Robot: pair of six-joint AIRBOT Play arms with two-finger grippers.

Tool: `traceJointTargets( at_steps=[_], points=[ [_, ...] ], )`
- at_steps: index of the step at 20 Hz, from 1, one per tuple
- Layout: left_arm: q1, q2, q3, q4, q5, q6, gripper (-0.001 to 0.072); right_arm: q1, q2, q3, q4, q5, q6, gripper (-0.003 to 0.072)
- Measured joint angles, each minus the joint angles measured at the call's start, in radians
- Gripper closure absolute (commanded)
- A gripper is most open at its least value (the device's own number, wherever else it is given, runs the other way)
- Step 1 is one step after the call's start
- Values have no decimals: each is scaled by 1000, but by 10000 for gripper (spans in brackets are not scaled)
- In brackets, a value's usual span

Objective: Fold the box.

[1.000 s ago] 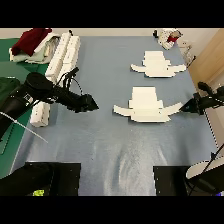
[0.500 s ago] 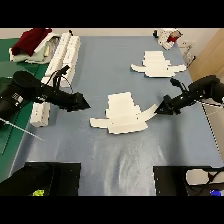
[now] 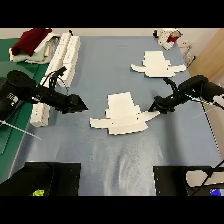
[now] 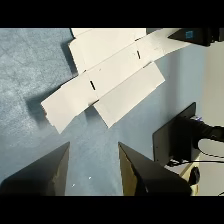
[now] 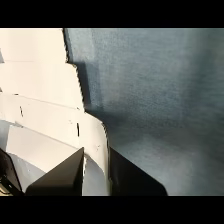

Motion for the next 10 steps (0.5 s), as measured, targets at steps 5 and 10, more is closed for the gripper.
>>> traceJointTargets(
  at_steps=[5,10],
  points=[
    [9,0,0,-3,15,0,229,43,-25,13,6,-50,-20,681],
    [109,-1,0,-4,-33,1,229,154,26,-77,43,-35,-53,682]
  ],
)
